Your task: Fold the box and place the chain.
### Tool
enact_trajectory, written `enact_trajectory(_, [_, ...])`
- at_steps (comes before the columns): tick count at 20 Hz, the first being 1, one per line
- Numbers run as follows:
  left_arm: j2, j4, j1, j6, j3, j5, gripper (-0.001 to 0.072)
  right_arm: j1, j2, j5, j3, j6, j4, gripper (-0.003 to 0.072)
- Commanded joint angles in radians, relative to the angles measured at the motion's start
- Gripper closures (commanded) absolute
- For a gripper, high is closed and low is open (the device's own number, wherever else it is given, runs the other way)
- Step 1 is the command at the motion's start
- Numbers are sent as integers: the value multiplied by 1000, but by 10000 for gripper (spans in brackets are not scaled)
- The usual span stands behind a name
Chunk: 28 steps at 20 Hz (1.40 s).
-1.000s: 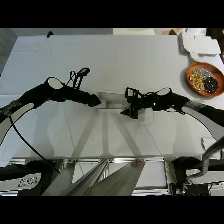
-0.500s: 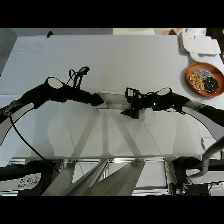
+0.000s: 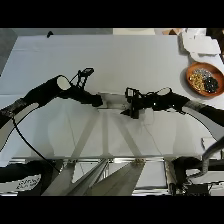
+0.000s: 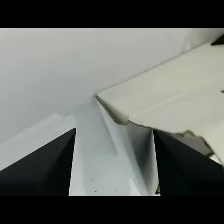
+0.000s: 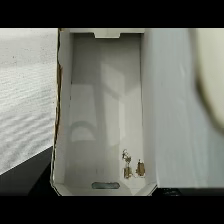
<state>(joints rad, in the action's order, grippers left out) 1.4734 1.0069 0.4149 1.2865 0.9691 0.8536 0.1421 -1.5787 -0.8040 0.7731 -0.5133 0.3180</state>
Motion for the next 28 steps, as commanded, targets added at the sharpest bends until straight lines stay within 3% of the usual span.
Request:
enact_trajectory(1, [1,238,57,227,55,-11,211,0,0,0,1,0,-1,251])
enact_trajectory(5, [5,337,128,323,85,-11,225,0,0,0,1,0,0,251])
enact_trajectory(11, [28,405,166,477,95,67,227,0,0,0,1,0,0,251])
enact_trajectory(13, [28,429,173,527,95,58,358,0,0,0,1,0,0,251])
enact_trajectory(14, [28,452,181,554,95,54,371,0,0,0,1,0,0,251])
enact_trajectory(22, [28,478,211,764,102,34,370,0,0,0,1,0,0,251])
enact_trajectory(24, [31,476,212,799,102,36,453,0,0,0,1,0,0,251])
enact_trajectory(28, [58,490,240,835,102,14,452,0,0,0,1,0,-1,251])
